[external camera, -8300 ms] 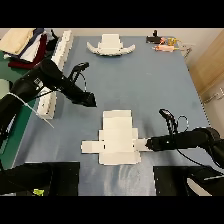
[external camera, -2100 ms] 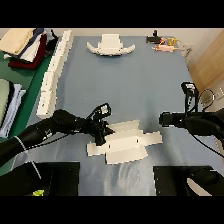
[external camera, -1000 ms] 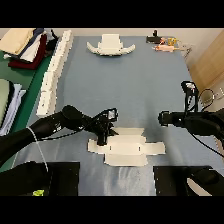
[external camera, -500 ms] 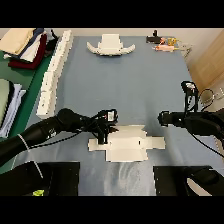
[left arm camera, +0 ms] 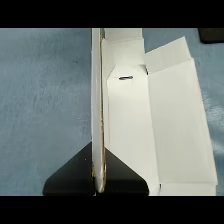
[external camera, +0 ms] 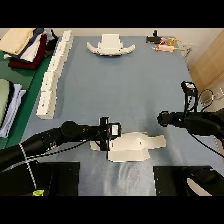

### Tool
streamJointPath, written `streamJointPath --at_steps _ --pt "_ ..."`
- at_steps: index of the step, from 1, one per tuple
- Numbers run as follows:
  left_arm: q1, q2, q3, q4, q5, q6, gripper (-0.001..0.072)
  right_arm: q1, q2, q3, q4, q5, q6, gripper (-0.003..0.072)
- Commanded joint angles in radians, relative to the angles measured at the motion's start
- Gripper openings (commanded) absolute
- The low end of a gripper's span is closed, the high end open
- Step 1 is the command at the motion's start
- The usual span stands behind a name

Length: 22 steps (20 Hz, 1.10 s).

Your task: Fold the box.

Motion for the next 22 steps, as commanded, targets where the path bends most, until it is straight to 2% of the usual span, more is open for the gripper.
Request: streamJointPath --at_steps 1,10,13,18,22 --pt "-0.012 0.001 -0.012 -0.013 -0.036 -0.003 0.0014 0.0 -0.001 0.001 0.002 0.0 0.0 0.0486" --pt "-0.009 0.002 -0.015 -0.013 -0.054 -0.212 0.0015 0.0 -0.001 0.001 0.035 -0.007 0.0 0.0485" --pt "-0.006 0.002 -0.014 -0.013 -0.057 -0.215 0.0015 0.0 -0.001 0.001 0.035 -0.013 0.0 0.0485" --pt "0.109 0.001 0.004 -0.013 -0.226 -0.216 0.0015 0.0 -0.001 0.001 0.035 -0.013 0.0 0.0485" --pt "0.169 -0.023 0.006 -0.008 -0.274 -0.21 0.0015 0.0 -0.001 0.001 0.035 -0.012 0.0 0.0485"
